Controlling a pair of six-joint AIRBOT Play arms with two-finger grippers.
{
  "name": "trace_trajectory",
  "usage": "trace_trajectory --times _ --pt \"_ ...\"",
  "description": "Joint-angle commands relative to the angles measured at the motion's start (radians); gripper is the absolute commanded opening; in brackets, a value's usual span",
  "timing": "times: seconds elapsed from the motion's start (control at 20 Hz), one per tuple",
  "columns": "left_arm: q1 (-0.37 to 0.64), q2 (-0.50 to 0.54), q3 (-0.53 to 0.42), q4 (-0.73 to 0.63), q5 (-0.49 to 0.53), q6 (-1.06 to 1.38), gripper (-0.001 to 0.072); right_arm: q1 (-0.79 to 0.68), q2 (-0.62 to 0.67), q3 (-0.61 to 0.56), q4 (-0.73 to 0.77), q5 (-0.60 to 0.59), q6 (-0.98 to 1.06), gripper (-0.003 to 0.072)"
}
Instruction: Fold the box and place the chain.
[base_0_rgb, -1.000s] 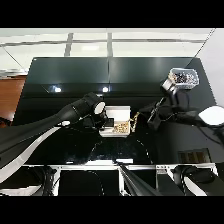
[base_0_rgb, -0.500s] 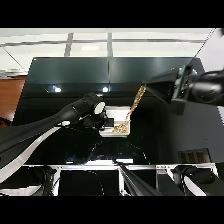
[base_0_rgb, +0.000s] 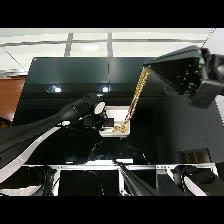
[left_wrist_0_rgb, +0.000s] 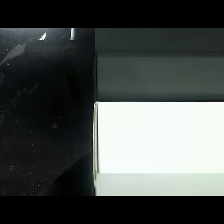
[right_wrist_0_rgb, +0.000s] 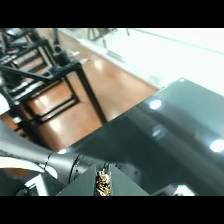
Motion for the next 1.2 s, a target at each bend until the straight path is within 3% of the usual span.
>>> trace_trajectory --times 0.0,0.3,0.5,0.55,0.6,0.65,0.95,1.15 --pt "0.0 0.0 0.0 0.0 -0.002 0.0 0.003 0.03 -0.034 -0.063 -0.032 0.029 0.103 0.0025" --pt "0.0 0.0 0.0 0.0 -0.001 0.001 0.0029 0.143 -0.11 -0.308 -0.103 -0.037 0.161 0.0026" --pt "0.0 0.0 0.0 0.0 0.0 0.003 0.0029 0.172 -0.144 -0.396 -0.139 -0.122 0.163 0.0028" --pt "0.0 0.0 0.0 0.0 -0.001 0.003 0.0029 0.172 -0.145 -0.406 -0.145 -0.134 0.164 0.0071" --pt "0.0 0.0 0.0 0.0 -0.001 0.003 0.0029 0.172 -0.145 -0.406 -0.148 -0.137 0.164 0.03" --pt "0.0 0.0 0.0 0.0 0.0 0.003 0.003 0.172 -0.145 -0.406 -0.148 -0.137 0.164 0.0426" --pt "0.0 -0.002 0.0 0.003 0.01 0.003 0.0029 -0.047 -0.144 -0.375 -0.422 -0.064 0.163 0.0424" --pt "0.0 0.0 0.026 0.0 0.018 -0.033 0.0032 -0.14 -0.144 -0.375 -0.443 -0.019 0.162 0.0424"
